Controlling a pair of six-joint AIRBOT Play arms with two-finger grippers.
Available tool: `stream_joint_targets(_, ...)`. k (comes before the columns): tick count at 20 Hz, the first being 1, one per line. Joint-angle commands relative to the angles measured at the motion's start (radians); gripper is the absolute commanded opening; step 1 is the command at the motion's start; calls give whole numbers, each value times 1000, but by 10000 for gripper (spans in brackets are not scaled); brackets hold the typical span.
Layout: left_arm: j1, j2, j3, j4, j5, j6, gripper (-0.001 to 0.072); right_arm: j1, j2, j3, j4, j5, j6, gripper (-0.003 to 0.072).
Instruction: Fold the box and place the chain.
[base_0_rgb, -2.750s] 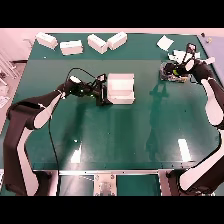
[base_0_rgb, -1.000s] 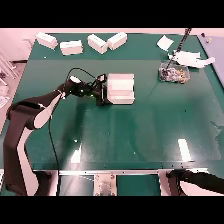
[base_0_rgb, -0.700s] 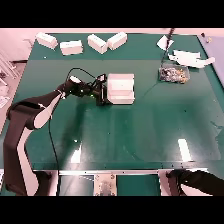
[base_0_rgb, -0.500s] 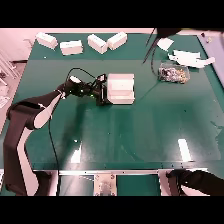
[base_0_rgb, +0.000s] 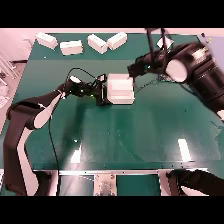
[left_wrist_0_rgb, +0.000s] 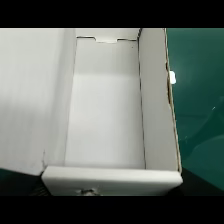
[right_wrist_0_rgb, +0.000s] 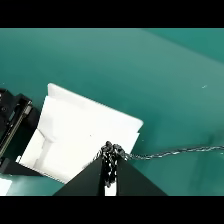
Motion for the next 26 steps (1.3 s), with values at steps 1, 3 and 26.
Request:
stream_joint_targets(1, 1, 0, 0, 0, 1, 0, 562, 2, 1, -142, 11, -160, 99, 8)
stream_joint_targets(3, 1, 0, 0, 0, 0, 0, 562, 2, 0, -194, 11, -220, 131, 8)
stream_joint_targets(26, 1, 0, 0, 0, 0, 0, 562, -202, -79, -287, 11, -290, 189, 564)
